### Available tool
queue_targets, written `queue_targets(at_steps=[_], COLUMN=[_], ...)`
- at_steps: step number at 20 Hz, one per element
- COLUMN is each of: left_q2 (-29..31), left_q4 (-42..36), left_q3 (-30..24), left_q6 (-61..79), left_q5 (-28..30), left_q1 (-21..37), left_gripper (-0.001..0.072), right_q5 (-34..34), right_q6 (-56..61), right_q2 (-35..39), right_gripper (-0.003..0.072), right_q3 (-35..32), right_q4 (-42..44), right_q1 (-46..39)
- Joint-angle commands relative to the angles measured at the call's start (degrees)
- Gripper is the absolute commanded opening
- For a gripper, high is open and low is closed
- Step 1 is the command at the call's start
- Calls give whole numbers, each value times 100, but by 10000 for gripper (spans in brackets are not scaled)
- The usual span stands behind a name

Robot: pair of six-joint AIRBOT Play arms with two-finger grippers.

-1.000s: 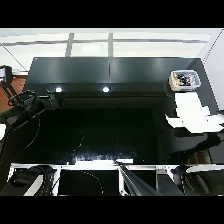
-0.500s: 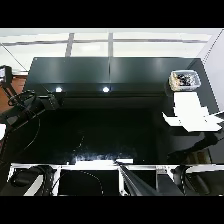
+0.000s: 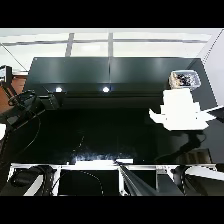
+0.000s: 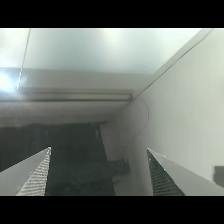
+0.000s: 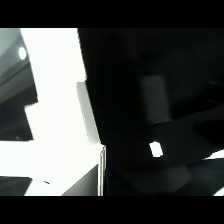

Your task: Fold the box and place the chain.

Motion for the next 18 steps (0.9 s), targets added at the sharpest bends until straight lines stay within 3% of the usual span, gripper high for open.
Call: queue_targets(at_steps=[1,6,9,11,13,15,18], left_q2=[-103,-621,-1082,-1467,-1963,-2623,-3670], left_q4=[-2,-157,-273,-785,-1255,-2149,-4339], left_q3=[-2,-4,-4,-4,-9,-22,-17], left_q6=[26,24,13,-24,101,717,3110], left_q5=[-210,-632,-625,-605,-651,-874,-1674], left_q1=[-7,-232,-730,-1023,-1108,-1064,-999], left_gripper=[704,703,704,704,703,703,704], right_q5=[-514,-1241,-1718,-1969,-2924,-3615,-3698], right_q6=[76,236,376,297,310,562,684], right_q2=[1086,2310,2909,3357,3866,4070,4063], right_gripper=[44,44,44,44,44,44,44], right_q3=[-962,-2223,-2474,-2647,-3049,-3405,-3552], right_q4=[525,1351,1419,1322,1043,1025,1019], right_q1=[636,2492,3762,4586,5392,5945,6529])
